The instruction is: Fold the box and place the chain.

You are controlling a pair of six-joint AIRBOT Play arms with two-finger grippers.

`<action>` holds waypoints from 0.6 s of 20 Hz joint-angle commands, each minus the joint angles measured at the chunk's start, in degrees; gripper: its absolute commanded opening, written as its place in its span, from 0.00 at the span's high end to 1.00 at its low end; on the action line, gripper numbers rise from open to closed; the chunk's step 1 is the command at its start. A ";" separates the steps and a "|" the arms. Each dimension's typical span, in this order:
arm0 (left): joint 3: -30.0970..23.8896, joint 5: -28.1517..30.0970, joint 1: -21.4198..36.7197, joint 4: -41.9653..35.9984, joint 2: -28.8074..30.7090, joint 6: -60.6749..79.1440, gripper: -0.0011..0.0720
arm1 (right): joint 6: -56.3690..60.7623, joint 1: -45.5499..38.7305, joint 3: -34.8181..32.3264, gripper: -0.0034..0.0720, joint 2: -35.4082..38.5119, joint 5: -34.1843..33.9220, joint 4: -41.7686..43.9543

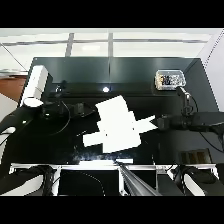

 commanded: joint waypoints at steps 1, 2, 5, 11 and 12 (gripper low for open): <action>0.31 -4.13 -2.08 -12.44 -9.22 16.28 0.05 | 1.88 2.78 -1.79 0.93 2.27 1.84 0.37; 0.63 -4.76 -2.71 -13.35 -10.84 17.73 0.05 | 2.32 2.78 -1.79 0.93 2.27 2.01 0.37; 1.92 -12.61 -4.35 -13.88 -15.67 25.29 0.05 | 2.89 2.78 -1.79 0.93 2.27 2.49 0.35; 6.60 -26.38 -4.85 -11.23 -23.58 35.95 0.18 | 3.80 2.78 -1.79 0.93 2.27 2.36 0.26; 8.22 -26.36 -4.85 -9.01 -23.85 35.93 0.18 | 3.80 2.78 -1.79 0.93 2.27 2.32 0.22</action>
